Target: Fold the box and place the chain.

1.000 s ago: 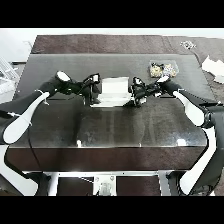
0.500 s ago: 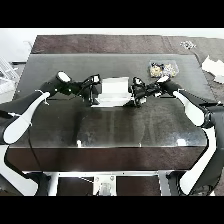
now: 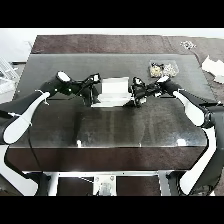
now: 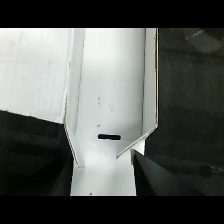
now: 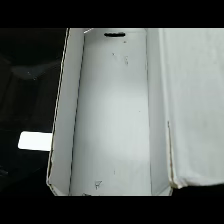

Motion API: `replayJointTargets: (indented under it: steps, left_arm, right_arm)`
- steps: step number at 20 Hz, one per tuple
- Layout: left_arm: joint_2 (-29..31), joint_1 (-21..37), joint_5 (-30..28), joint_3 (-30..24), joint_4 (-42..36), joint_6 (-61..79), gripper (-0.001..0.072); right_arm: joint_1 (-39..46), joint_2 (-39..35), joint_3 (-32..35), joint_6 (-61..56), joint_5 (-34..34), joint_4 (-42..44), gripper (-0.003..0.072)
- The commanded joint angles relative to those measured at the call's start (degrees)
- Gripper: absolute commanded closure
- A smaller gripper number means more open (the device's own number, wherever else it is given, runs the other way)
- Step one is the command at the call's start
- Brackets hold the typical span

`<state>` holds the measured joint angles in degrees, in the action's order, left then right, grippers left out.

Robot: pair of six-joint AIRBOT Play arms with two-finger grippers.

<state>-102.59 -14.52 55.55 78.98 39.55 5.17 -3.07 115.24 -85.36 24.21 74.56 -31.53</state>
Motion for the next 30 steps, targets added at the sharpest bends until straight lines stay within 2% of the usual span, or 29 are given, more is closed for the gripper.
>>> replayJointTargets:
  steps: [1, 2, 3, 4, 10, 17, 20, 21, 22, 28, 29, 30]
  left_arm:
    - [-0.04, -0.04, 0.48, 0.0, -1.07, 1.33, 0.0293]
    - [-0.04, -0.04, 0.68, 0.0, -1.16, 1.33, 0.0296]
    - [-0.04, -0.04, 0.76, 0.0, -1.18, 1.33, 0.0416]
    - [-0.07, -0.04, 0.79, 0.0, -1.2, 1.36, 0.0459]
    - [-1.95, -0.48, 0.66, 0.0, -5.73, 4.22, 0.0459]
    - [-2.21, -2.64, -6.03, 0.0, -9.05, 10.27, 0.0459]
    - [-2.56, -2.62, -6.34, 0.0, -9.62, 10.4, 0.0457]
    - [-3.15, -2.62, -5.22, 0.02, -9.62, 10.56, 0.0384]
    - [-3.8, -2.64, -3.69, 0.02, -9.81, 10.56, 0.0346]
    - [-6.45, -2.64, -2.56, 0.07, -10.69, 10.4, 0.033]
    - [-6.43, -2.62, -3.04, 0.07, -11.15, 10.38, 0.0206]
    - [-6.43, -2.62, -4.09, 0.07, -11.45, 10.36, 0.0162]
  right_arm:
    - [0.0, -0.02, 0.0, -0.02, 0.0, 0.02, 0.0106]
    - [0.0, -0.02, 0.0, -0.02, 0.02, 0.02, 0.0106]
    - [0.0, -0.02, 0.0, -0.02, 0.0, 0.02, 0.0107]
    - [0.0, -0.02, 0.0, -0.02, 0.02, 0.0, 0.0107]
    - [0.0, -0.02, 0.0, -0.02, 0.02, 0.02, 0.0106]
    - [0.0, -0.02, 0.0, -0.02, 0.0, 0.02, 0.0106]
    - [0.0, -0.02, 0.0, -0.02, 0.0, 0.02, 0.0106]
    - [0.0, -0.02, 0.0, -0.02, 0.0, 0.02, 0.0106]
    - [0.0, -0.02, 0.0, -0.02, 0.02, 0.02, 0.0106]
    - [0.0, -0.02, 0.0, -0.02, 0.0, 0.02, 0.0106]
    - [0.0, -0.02, 0.0, -0.02, 0.0, 0.02, 0.0107]
    - [0.0, -0.02, 0.0, -0.02, 0.02, 0.02, 0.0107]
